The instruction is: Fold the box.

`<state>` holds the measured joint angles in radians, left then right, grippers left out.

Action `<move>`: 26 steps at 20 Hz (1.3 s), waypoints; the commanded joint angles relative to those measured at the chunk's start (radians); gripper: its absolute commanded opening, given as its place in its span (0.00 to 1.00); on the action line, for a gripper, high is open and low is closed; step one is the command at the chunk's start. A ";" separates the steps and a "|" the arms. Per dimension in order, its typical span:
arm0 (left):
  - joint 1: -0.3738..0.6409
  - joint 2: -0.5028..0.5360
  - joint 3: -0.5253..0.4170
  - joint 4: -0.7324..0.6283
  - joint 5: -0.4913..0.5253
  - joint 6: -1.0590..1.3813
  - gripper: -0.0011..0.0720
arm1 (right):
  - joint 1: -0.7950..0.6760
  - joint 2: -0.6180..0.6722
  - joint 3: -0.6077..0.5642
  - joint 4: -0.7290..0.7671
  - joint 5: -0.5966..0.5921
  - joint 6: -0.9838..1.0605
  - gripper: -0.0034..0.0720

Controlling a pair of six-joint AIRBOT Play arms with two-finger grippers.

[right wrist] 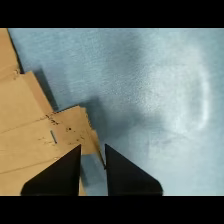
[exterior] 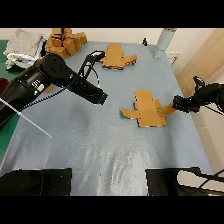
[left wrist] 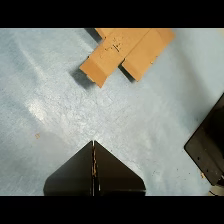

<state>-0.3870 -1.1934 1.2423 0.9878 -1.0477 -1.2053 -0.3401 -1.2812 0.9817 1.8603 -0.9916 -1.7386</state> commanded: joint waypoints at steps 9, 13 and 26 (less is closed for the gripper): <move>0.000 0.000 0.001 0.000 0.028 0.000 0.03 | -0.010 -0.352 0.328 0.030 -0.285 -0.253 0.37; 0.000 0.000 0.001 0.000 0.029 0.000 0.03 | -0.009 -0.354 0.359 0.005 -0.300 -0.280 0.37; 0.000 -0.004 0.001 -0.126 0.059 0.000 0.03 | 0.031 -0.397 0.357 0.255 -0.466 -0.319 0.05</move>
<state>-0.3870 -1.1969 1.2423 0.9169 -0.9924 -1.2053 -0.3264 -1.6768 1.3396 2.0483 -1.4273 -2.0579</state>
